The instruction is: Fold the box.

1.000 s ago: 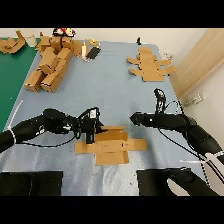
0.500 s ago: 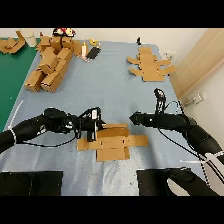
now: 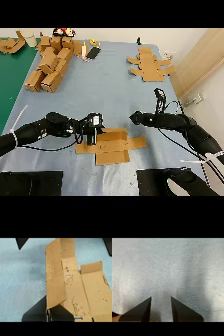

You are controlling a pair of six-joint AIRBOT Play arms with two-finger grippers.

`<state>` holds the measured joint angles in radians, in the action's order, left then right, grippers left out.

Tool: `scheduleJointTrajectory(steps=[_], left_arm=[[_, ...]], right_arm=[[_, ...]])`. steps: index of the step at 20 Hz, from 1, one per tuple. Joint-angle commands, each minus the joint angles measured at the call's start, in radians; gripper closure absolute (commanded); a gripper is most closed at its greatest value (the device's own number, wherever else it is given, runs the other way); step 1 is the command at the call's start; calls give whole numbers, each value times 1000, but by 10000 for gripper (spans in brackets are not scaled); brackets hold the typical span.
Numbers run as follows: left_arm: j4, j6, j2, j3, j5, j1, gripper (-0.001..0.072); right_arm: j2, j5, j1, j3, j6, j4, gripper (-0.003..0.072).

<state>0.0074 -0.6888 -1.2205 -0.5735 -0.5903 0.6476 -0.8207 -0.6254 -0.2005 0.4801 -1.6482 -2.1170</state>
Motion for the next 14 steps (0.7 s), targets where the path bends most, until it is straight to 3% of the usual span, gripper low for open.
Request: scheduleJointTrajectory(steps=[1,8,14], left_arm=[[-1,-2,0,15,2,1,698],[-4,8,1,15,-98,1,697],[-81,-119,1,-26,-39,-4,697]], right_arm=[[-1,1,-1,1,0,0,325],[-1,2,-1,1,0,0,324],[-1,14,-1,1,0,0,324]])
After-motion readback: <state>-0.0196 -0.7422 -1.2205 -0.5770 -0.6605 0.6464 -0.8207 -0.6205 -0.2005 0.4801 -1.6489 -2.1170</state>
